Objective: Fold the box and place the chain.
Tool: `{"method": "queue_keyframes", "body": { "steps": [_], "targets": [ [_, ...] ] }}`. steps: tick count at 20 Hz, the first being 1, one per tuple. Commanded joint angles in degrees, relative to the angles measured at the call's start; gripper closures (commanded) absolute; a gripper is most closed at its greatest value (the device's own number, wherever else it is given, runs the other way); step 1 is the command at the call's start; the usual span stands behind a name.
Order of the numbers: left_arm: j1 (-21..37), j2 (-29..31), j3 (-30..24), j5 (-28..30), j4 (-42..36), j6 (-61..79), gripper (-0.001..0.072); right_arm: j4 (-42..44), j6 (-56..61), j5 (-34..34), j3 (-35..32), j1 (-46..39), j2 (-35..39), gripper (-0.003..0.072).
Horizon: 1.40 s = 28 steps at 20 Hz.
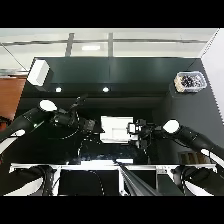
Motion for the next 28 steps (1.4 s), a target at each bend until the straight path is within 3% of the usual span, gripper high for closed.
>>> {"method": "queue_keyframes", "body": {
  "steps": [1, 6, 8, 13, 19, 28],
  "targets": [
    [-3.1, 0.0, 2.2, 2.4, 7.9, -7.3, 0.0224, 0.0, 0.0, 0.0, 0.0, 0.0, 0.0, 0.0643],
    [-10.8, 0.0, 6.8, 9.8, 13.8, -20.8, 0.0224, 0.0, 0.0, 0.0, 0.0, 0.0, 0.0, 0.0643],
    [-13.0, 0.0, 8.3, 11.3, 19.9, -27.9, 0.0224, 0.0, 0.0, 0.0, 0.0, 0.0, 0.0, 0.0642],
    [-17.0, 0.0, 11.1, 11.4, 31.5, -38.3, 0.0224, 0.0, 0.0, 0.0, 0.0, 0.0, 0.0, 0.0643],
    [-20.9, 0.0, 11.6, 11.3, 39.4, -46.6, 0.0224, 0.0, 0.0, 0.0, 0.0, 0.0, 0.0, 0.0642],
    [-23.2, 0.0, 11.6, 11.0, 42.4, -50.7, 0.0224, 0.0, 0.0, 0.0, 0.0, 0.0, 0.0, 0.0642]
  ]
}}
